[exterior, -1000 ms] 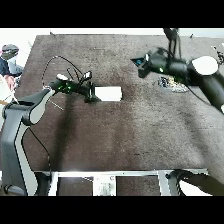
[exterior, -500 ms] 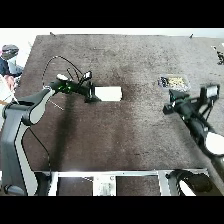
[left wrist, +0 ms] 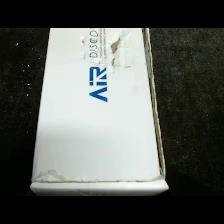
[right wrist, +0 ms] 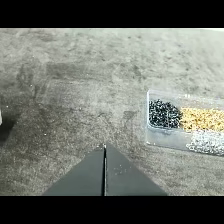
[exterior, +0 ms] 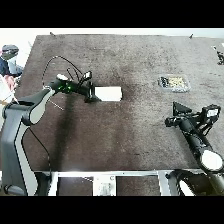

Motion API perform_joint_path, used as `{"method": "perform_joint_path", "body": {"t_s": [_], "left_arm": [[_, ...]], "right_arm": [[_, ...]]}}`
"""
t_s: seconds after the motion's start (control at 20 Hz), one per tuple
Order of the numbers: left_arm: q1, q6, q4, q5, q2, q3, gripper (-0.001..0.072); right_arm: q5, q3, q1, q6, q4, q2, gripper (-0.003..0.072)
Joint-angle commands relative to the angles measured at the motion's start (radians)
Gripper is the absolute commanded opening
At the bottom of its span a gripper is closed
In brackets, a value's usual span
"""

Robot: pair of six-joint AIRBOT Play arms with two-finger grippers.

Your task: Fold the box and place the chain.

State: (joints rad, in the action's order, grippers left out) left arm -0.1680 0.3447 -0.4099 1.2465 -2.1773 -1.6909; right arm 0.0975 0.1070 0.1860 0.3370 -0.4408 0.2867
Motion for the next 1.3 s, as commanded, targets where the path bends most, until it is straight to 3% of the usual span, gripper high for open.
{"method": "perform_joint_path", "body": {"t_s": [0.0,0.05,0.25,0.45,0.55,0.7,0.85,1.1,1.25], "left_arm": [[0.001,-0.008,0.004,0.028,0.002,0.0,0.0164],[0.001,-0.012,0.009,0.037,0.005,-0.001,0.0016],[0.006,-0.05,0.027,0.028,0.047,-0.031,0.001],[0.038,-0.109,0.041,-0.073,0.19,-0.069,0.0009],[0.085,-0.164,0.06,-0.188,0.282,-0.084,0.0009],[0.188,-0.273,0.077,-0.494,0.415,-0.083,0.001],[0.328,-0.415,0.075,-0.698,0.475,-0.084,0.001],[0.555,-0.644,-0.021,-0.719,0.476,-0.011,0.0011],[0.598,-0.636,-0.033,-0.778,0.459,0.089,0.0011]], "right_arm": [[0.008,-0.007,0.0,0.0,0.0,-0.008,0.0012],[0.009,-0.007,0.0,0.0,0.0,-0.008,0.0013],[0.009,-0.007,0.0,0.0,0.0,-0.008,0.0012],[0.01,-0.007,0.0,0.0,0.0,-0.008,0.0012],[0.009,-0.007,0.0,0.0,0.0,-0.008,0.0013],[0.009,-0.007,0.0,0.0,0.0,-0.008,0.0013],[0.009,-0.007,0.0,0.0,0.0,-0.008,0.0013],[0.009,-0.007,0.0,0.0,0.0,-0.008,0.0013],[0.009,-0.007,0.0,0.0,0.0,-0.008,0.0013]]}}
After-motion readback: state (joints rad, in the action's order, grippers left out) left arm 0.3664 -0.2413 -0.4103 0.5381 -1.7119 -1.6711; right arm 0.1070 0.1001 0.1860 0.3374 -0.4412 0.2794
